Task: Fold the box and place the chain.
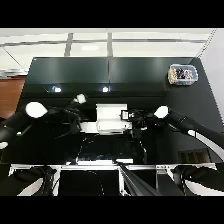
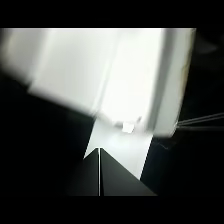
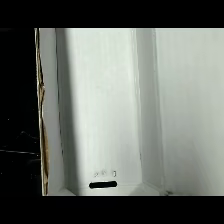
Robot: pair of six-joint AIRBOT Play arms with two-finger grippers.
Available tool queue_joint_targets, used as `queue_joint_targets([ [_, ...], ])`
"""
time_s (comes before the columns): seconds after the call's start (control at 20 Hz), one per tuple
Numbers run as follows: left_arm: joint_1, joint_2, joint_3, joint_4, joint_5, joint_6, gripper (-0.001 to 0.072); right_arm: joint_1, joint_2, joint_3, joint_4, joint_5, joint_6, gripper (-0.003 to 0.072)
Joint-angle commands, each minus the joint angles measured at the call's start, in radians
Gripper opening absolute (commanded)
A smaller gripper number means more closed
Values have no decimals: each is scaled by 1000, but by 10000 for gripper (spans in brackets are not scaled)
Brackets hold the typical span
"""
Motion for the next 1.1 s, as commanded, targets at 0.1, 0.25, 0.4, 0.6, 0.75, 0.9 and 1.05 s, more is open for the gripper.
queue_joint_targets([
  [0.1, 318, 49, -28, 202, -121, -820, 24, 1, 0, 0, 0, 0, 0, 16],
  [0.25, 483, -122, -57, -63, -323, -813, 24, 1, 0, 0, 0, 0, 0, 16],
  [0.4, 508, -292, -69, -275, -376, -697, 22, 1, 0, 0, 0, 0, 0, 16],
  [0.6, 370, -385, -68, -316, -283, -673, 22, 1, 0, 0, 0, 0, 0, 16],
  [0.75, 245, -406, -63, -330, -250, -639, 22, 1, 0, 0, 0, 0, 0, 16],
  [0.9, 227, -406, -31, -445, -311, -479, 22, 1, 0, 0, 0, 0, 0, 16],
  [1.05, 226, -406, 15, -449, -377, -465, 410, 1, 0, 0, 0, 0, 0, 16],
])
